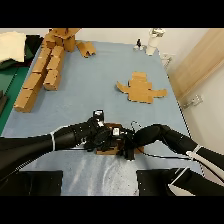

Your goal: Fold the box.

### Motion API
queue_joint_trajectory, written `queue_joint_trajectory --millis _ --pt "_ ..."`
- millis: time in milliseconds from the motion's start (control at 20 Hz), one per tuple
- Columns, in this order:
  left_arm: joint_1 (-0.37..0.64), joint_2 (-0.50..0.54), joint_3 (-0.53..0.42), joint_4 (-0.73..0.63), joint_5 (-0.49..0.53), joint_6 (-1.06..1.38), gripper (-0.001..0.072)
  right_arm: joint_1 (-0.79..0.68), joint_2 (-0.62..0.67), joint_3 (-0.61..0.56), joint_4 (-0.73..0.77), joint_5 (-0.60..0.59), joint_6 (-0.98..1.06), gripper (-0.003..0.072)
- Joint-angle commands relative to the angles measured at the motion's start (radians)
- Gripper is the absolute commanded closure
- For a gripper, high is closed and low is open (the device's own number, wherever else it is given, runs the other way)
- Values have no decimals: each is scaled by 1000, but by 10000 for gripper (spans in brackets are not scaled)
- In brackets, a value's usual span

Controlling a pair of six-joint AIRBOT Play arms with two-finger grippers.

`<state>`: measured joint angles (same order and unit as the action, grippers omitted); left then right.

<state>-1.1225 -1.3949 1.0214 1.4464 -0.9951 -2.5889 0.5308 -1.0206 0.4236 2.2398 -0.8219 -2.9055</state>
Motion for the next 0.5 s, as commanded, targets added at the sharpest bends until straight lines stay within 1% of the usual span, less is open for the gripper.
queue_joint_trajectory --millis 0,100,250,300,350,400,450 --pt "2 54 0 10 -85 63 87 1 0 1 1 1 0 173" --pt "2 108 0 39 -150 93 88 1 0 1 1 1 -1 173" --pt "2 196 0 63 -302 204 90 1 0 1 1 1 0 174" --pt "2 228 -1 69 -354 251 124 1 0 1 1 1 0 173" --pt "2 256 -1 88 -394 282 127 1 0 1 1 1 0 174" --pt "2 285 -1 127 -431 294 176 1 0 1 1 1 0 174" --pt "2 309 -4 177 -460 298 508 1 0 1 1 1 0 174"
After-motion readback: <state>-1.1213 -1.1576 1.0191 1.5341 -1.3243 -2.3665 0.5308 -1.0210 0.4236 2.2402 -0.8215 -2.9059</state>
